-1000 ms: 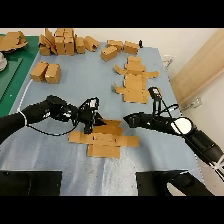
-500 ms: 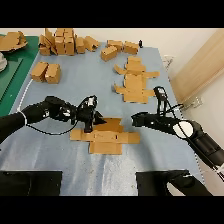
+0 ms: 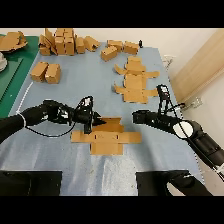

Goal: Fold the box.

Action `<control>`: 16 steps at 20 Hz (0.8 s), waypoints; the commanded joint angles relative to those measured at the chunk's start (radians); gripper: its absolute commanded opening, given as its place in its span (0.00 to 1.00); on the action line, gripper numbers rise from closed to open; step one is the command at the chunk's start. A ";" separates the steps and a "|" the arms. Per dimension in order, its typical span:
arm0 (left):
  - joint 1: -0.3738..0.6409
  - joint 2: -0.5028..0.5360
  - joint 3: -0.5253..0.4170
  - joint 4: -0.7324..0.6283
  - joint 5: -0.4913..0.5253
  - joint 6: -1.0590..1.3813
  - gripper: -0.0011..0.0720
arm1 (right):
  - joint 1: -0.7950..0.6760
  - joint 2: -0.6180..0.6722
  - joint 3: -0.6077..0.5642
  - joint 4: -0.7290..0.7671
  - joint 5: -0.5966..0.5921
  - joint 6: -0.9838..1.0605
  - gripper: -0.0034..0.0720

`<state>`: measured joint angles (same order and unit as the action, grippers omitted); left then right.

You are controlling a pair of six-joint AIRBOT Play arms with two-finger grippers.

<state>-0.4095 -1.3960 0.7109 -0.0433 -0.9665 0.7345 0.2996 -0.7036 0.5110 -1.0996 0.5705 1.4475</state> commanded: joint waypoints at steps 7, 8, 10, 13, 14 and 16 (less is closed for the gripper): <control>0.005 -0.042 -0.003 0.007 -0.019 0.055 0.03 | 0.001 -0.001 0.001 0.023 -0.033 0.004 0.07; 0.005 -0.042 -0.003 0.007 -0.019 0.055 0.03 | 0.001 -0.001 0.001 0.023 -0.033 0.004 0.07; 0.005 -0.042 -0.003 0.014 -0.021 0.055 0.03 | 0.001 0.000 0.001 0.023 -0.032 0.004 0.07; 0.004 -0.042 -0.003 0.022 -0.027 0.055 0.03 | 0.001 0.000 0.001 0.023 -0.031 0.004 0.07; 0.004 -0.042 -0.003 0.030 -0.032 0.055 0.03 | 0.001 0.000 0.001 0.024 -0.031 0.004 0.07; 0.004 -0.039 -0.003 0.055 -0.039 0.053 0.03 | 0.001 0.000 0.001 0.027 -0.031 0.004 0.07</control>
<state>-0.4046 -1.4364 0.7067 -0.0174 -0.9947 0.7883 0.3000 -0.7036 0.5110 -1.0760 0.5400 1.4513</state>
